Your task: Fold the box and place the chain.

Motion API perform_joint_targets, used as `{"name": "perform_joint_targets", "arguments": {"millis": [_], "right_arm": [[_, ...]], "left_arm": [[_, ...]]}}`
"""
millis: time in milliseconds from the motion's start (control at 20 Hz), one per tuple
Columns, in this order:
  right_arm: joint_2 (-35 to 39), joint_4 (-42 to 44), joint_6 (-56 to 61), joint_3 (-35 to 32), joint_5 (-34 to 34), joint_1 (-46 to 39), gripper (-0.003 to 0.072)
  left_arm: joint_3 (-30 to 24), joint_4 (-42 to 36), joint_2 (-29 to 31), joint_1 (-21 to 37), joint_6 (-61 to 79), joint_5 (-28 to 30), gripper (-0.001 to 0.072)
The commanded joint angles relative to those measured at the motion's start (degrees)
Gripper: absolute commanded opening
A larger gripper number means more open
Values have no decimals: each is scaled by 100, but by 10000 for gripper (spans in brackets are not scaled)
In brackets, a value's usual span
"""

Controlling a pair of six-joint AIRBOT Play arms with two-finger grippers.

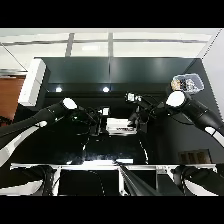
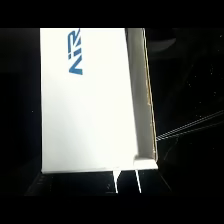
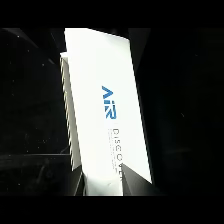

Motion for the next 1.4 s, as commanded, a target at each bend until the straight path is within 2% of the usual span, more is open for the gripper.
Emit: {"name": "perform_joint_targets", "arguments": {"millis": [0, 100, 850, 1000, 1150, 1250, 1350], "right_arm": [[-4, -24, 24, -44, 37, 7, 254], [-4, -22, 26, -44, 26, 7, 325], [-26, -55, 164, -166, -166, 98, 324], [52, -63, 793, 87, 17, 66, 324], [321, -15, 2118, 337, 570, -341, 315], [350, 72, 3058, 195, 1073, -719, 16], [348, 966, 3154, -361, 1082, -887, 12]], "left_arm": [[4, 0, -2, 0, 0, 4, 401], [4, 0, -2, 0, 0, 4, 401], [4, 0, -2, 0, 0, 4, 401], [4, 0, -2, 0, 0, 0, 401], [4, 0, -2, 0, 0, 0, 401], [4, 0, 0, 0, 0, 0, 401], [4, 0, -2, 0, 0, 2, 401]]}}
